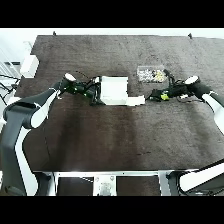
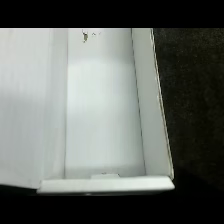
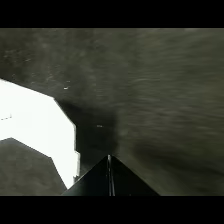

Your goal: Fold the box and place the chain.

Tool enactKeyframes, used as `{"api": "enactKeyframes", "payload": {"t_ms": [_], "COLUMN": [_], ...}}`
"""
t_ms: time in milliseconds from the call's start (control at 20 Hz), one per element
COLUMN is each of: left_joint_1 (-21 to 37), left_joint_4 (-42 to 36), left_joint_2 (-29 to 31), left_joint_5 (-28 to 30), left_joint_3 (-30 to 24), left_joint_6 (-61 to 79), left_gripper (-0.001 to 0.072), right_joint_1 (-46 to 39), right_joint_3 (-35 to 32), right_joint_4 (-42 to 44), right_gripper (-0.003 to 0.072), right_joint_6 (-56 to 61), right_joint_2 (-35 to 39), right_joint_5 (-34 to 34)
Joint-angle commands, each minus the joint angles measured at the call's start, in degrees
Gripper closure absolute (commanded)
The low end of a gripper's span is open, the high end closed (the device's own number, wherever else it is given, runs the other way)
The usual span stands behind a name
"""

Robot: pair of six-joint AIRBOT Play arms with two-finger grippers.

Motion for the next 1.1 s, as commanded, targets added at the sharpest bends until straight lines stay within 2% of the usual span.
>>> {"api": "enactKeyframes", "payload": {"t_ms": [0,400,450,500,550,1050], "left_joint_1": [0.0,0.0,0.0,0.0,0.0,0.0], "left_joint_4": [0.0,0.0,0.0,0.0,0.0,0.0], "left_joint_2": [0.0,0.0,0.0,0.0,0.0,0.0], "left_joint_5": [0.0,0.0,0.0,0.0,0.0,0.0], "left_joint_3": [0.0,0.0,0.0,0.0,0.0,0.0], "left_joint_6": [0.0,0.0,0.0,0.0,0.0,0.0], "left_gripper": [0.029,0.029,0.029,0.0289,0.029,0.029], "right_joint_1": [3.5,7.7,7.8,8.0,8.3,9.9], "right_joint_3": [-0.2,1.9,2.2,2.4,2.4,3.8], "right_joint_4": [3.4,13.8,14.2,14.4,14.8,14.8], "right_gripper": [0.0683,0.0682,0.0634,0.0451,0.0321,0.0263], "right_joint_6": [1.3,0.9,0.9,0.9,0.9,0.9], "right_joint_2": [-2.6,-2.3,-1.9,-1.7,-1.5,-1.6], "right_joint_5": [-0.9,-1.7,-1.1,-0.7,0.1,1.2]}}
